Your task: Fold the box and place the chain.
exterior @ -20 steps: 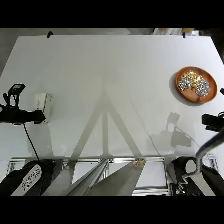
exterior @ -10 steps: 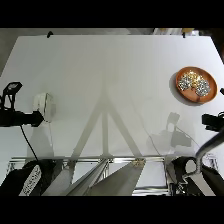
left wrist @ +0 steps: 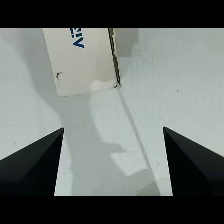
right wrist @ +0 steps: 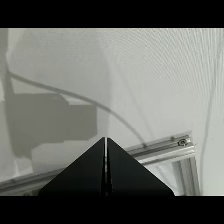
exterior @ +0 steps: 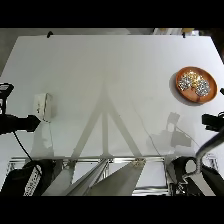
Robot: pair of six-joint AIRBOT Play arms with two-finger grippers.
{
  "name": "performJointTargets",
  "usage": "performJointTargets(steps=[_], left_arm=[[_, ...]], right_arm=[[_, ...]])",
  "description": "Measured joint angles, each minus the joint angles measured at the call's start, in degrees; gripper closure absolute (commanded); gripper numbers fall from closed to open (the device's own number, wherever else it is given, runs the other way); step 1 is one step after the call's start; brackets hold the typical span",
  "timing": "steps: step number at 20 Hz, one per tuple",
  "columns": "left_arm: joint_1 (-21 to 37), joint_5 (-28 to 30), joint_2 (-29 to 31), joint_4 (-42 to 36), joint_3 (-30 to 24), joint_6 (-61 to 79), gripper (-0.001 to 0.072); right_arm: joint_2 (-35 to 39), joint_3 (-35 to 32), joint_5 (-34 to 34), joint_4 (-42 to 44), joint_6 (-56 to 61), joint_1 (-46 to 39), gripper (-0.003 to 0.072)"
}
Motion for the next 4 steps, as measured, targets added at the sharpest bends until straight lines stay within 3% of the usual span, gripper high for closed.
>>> performJointTargets(steps=[4], left_arm=[[0.0, 1.4, 0.4, 0.0, 0.0, 0.0, 0.0018]], right_arm=[[0.0, 0.0, 0.0, 0.0, 0.0, 0.0, 0.0673]])
